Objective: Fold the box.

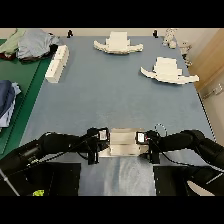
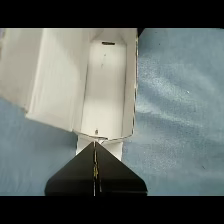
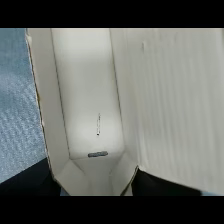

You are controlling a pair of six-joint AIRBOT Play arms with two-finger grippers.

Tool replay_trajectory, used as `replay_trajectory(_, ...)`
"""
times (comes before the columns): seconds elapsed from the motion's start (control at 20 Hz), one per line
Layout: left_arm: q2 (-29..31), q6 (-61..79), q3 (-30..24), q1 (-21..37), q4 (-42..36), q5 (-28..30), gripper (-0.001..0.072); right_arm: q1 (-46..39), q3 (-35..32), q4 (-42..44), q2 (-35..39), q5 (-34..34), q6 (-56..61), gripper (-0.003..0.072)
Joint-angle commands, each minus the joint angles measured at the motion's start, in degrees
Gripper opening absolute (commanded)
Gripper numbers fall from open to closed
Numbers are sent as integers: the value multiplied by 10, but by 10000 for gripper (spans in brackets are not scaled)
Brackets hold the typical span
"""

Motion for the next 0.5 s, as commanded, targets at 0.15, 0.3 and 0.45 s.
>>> replay_trajectory(0.15, 158, -696, 5, 0, 355, -133, 16, 0, 0, 0, 0, 0, 0, 536)
replay_trajectory(0.3, 151, -948, 3, 27, 430, -211, 16, 0, 0, 0, 0, 0, 0, 536)
replay_trajectory(0.45, 99, -969, 0, 62, 389, -225, 16, 0, 0, 0, 0, 0, 0, 536)
